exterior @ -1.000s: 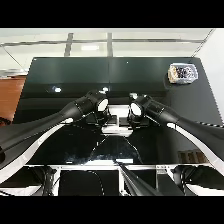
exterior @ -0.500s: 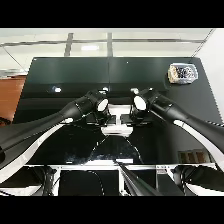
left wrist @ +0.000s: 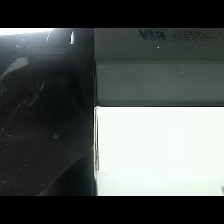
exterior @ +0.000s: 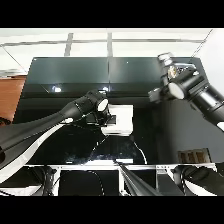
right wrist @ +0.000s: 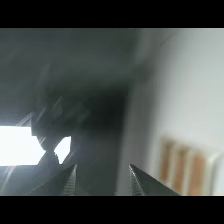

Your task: Fold the box and place the chain.

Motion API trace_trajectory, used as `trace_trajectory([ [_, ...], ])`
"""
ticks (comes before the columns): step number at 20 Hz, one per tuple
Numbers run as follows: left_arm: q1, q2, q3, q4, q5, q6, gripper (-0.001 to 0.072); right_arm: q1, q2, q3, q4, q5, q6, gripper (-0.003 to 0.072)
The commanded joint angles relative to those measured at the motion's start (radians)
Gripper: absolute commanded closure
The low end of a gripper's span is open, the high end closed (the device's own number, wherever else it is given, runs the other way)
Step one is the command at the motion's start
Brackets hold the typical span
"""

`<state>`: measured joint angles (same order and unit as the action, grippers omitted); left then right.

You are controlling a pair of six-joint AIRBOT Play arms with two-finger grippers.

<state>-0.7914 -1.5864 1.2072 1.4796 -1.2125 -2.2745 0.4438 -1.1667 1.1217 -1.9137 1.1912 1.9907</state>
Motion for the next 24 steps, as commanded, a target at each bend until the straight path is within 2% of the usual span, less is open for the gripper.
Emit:
trace_trajectory([
  [1,0.0,-0.001,0.001,0.0,0.006,0.0,0.0682,-0.208,-0.036,-0.021,-0.101,-0.249,-0.009,0.0008],
  [3,0.0,-0.001,0.001,0.0,0.008,0.0,0.0682,-0.328,-0.127,-0.002,0.028,-0.349,-0.008,0.0011],
  [5,0.0,-0.001,0.001,0.0,0.008,0.0,0.0683,-0.422,-0.248,0.112,0.215,-0.354,-0.009,0.0011],
  [7,0.0,-0.001,0.001,0.0,0.008,0.0,0.0682,-0.493,-0.382,0.282,0.346,-0.309,-0.003,0.0012],
  [10,0.0,-0.001,0.001,0.0,0.005,0.0,0.0683,-0.582,-0.592,0.564,0.508,-0.166,0.063,0.0012],
  [12,0.0,-0.001,0.001,0.001,0.004,0.0,0.0682,-0.609,-0.682,0.671,0.569,-0.15,0.098,0.0012],
  [14,0.0,-0.001,0.001,0.001,0.005,0.0,0.0683,-0.638,-0.734,0.701,0.619,-0.161,0.184,0.0013],
  [17,0.0,-0.001,0.001,0.001,0.005,0.0,0.0682,-0.676,-0.787,0.702,0.75,-0.193,0.189,0.0013],
  [22,0.0,-0.001,0.001,0.0,0.004,0.0,0.0682,-0.678,-0.833,0.702,0.795,-0.261,0.181,0.0014],
  [24,0.0,-0.001,0.001,0.0,0.005,0.0,0.0682,-0.676,-0.851,0.702,0.824,-0.272,0.162,0.0058],
])
